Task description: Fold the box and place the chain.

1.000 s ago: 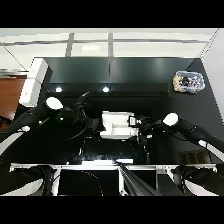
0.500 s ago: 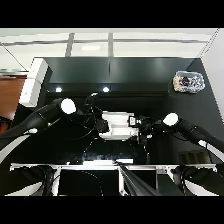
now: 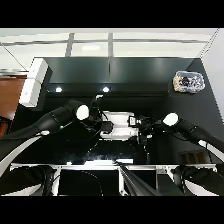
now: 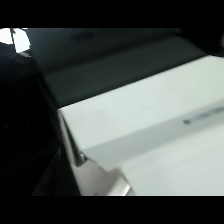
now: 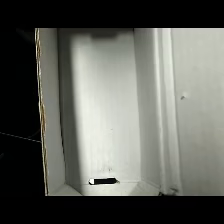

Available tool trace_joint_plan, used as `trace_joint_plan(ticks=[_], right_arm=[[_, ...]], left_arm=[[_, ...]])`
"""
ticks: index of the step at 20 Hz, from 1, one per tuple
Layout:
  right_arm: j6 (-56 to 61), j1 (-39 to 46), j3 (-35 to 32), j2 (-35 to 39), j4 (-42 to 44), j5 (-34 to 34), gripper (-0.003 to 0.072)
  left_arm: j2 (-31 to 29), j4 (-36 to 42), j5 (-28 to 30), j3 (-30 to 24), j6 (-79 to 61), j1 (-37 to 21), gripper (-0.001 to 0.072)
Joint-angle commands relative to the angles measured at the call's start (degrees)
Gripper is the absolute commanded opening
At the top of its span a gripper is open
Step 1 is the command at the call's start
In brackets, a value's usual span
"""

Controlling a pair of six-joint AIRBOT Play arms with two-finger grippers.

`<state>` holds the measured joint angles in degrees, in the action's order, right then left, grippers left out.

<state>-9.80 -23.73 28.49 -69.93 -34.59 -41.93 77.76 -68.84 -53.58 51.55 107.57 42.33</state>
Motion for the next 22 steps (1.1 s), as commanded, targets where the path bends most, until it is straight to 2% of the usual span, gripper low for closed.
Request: trace_joint_plan(ticks=[1, 3, 5, 6, 7, 10, 11, 15, 16, 18, 20, 22], right_arm=[[0.0, 0.0, 0.0, 0.0, 0.0, 0.0, 0.0244], [0.0, 0.0, 0.0, 0.0, 0.0, 0.0, 0.0244], [0.0, 0.0, 0.0, 0.0, 0.0, 0.0, 0.0244], [0.0, 0.0, 0.0, 0.0, 0.0, 0.0, 0.0244], [0.0, 0.0, 0.0, 0.0, 0.0, 0.0, 0.0244], [0.0, 0.0, 0.0, 0.0, 0.0, 0.0, 0.0244], [0.0, 0.0, 0.0, 0.0, 0.0, 0.0, 0.0244], [0.0, 0.0, 0.0, 0.0, 0.0, 0.0, 0.0244], [0.0, 0.0, 0.0, 0.0, 0.0, 0.0, 0.0244], [0.0, 0.0, 0.0, 0.0, 0.0, 0.0, 0.0244], [0.0, 0.0, 0.0, 0.0, 0.0, 0.0, 0.0244], [0.0, 0.0, 0.0, 0.0, 0.0, 0.0, 0.0243]], left_arm=[[2.4, -11.6, -4.7, 3.2, 12.4, 3.4, 0.0534], [4.5, -15.6, -8.7, 6.1, 16.9, 5.4, 0.0530], [6.1, -16.8, -9.9, 8.1, 19.1, 6.9, 0.0478], [6.6, -17.1, -9.9, 8.7, 20.9, 7.4, 0.0434], [7.0, -17.3, -9.6, 9.3, 21.9, 7.8, 0.0338], [7.3, -17.3, -9.5, 9.9, 23.7, 8.0, 0.0326], [7.4, -17.3, -9.4, 9.9, 24.7, 8.0, 0.0276], [7.4, -17.2, -9.0, 9.9, 26.1, 8.0, 0.0273], [7.4, -17.2, -9.3, 9.9, 26.6, 8.0, 0.0239], [7.4, -17.2, -9.5, 9.9, 26.6, 8.0, 0.0115], [7.4, -17.2, -9.5, 9.9, 26.6, 8.0, 0.0071], [7.4, -17.2, -9.5, 9.9, 26.6, 8.0, 0.0062]])
